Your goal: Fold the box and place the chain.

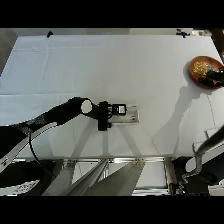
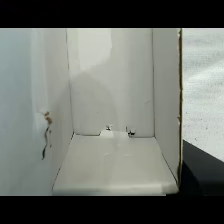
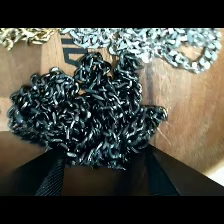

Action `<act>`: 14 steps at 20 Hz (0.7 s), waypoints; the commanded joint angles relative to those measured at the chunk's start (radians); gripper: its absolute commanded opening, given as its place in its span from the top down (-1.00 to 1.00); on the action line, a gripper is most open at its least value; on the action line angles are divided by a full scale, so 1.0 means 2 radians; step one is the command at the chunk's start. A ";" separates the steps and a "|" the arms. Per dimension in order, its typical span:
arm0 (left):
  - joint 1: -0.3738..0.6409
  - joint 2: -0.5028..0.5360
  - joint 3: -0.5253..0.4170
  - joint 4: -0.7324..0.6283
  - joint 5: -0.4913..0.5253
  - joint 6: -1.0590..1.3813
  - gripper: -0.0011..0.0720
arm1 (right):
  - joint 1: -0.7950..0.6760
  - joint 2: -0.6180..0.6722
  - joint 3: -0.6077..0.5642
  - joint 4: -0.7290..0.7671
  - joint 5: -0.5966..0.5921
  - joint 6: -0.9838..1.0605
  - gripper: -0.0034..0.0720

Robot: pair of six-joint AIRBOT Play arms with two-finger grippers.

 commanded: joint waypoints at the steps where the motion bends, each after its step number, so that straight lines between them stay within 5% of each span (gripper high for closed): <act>1: 0.000 0.000 0.000 0.000 0.000 0.000 0.22 | 0.001 -0.014 0.001 -0.002 -0.010 -0.004 -0.39; 7: 0.000 0.000 0.000 0.000 0.000 0.000 0.22 | 0.001 -0.014 0.001 0.039 -0.012 -0.057 0.82; 14: 0.000 0.000 0.000 0.000 0.000 0.000 0.22 | 0.001 0.055 0.001 0.085 -0.009 -0.058 0.87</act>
